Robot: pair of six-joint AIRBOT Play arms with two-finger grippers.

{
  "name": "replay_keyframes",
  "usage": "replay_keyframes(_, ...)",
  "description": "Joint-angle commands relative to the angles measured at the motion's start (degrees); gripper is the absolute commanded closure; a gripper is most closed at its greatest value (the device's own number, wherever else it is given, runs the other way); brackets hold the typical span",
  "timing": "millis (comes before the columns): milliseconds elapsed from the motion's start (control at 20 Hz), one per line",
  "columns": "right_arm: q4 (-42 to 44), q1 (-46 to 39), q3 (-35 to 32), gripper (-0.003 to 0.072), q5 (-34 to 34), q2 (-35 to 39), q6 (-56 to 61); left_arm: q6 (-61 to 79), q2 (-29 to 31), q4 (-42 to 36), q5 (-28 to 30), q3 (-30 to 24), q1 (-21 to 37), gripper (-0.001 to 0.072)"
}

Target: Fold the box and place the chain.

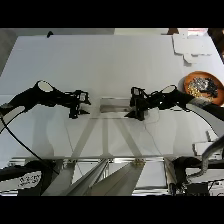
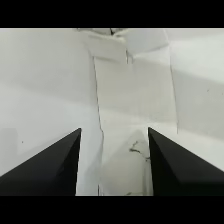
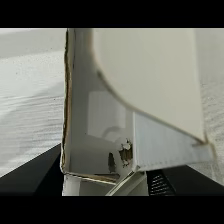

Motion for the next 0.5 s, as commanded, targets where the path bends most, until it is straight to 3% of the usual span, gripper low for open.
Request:
replay_keyframes(0,0.0,0.0,0.0,0.0288,0.0,0.0,0.0,-2.2,0.2,2.8,2.4,0.0,0.5,0.0312)
replay_keyframes(350,0.0,0.0,0.0,0.0288,0.0,0.0,0.0,-2.2,5.0,2.2,0.5,0.0,0.1,0.0312)
replay_keyframes(450,0.0,0.0,0.0,0.0288,0.0,0.0,0.0,-1.9,6.3,-1.5,-2.0,0.0,0.1,0.0312)
